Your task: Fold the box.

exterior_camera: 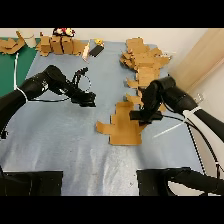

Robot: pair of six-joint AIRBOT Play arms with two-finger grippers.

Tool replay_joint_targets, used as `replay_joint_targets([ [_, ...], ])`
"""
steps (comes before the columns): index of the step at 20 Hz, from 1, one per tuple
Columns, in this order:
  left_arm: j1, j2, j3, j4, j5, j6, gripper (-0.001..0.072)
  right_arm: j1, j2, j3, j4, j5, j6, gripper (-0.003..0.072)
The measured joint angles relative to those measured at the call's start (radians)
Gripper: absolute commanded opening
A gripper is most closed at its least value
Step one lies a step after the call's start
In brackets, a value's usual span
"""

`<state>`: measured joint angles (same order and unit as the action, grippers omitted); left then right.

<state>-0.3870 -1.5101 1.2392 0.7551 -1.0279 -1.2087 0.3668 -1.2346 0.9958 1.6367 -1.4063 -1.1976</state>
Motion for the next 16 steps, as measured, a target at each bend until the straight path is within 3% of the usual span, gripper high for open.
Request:
replay_joint_targets([
  [6, 0.0, 0.0, 0.0, -0.001, -0.002, 0.0, 0.0011, 0.014, -0.005, -0.182, 0.166, 0.252, -0.067, 0.0005],
  [12, 0.0, 0.0, 0.0, 0.0, -0.004, -0.002, 0.0011, 0.079, 0.009, -0.226, 0.193, 0.312, -0.131, 0.0005],
  [16, 0.0, 0.0, 0.0, -0.022, -0.014, -0.001, 0.0011, 0.096, 0.043, -0.183, 0.204, 0.277, -0.143, 0.0004],
])
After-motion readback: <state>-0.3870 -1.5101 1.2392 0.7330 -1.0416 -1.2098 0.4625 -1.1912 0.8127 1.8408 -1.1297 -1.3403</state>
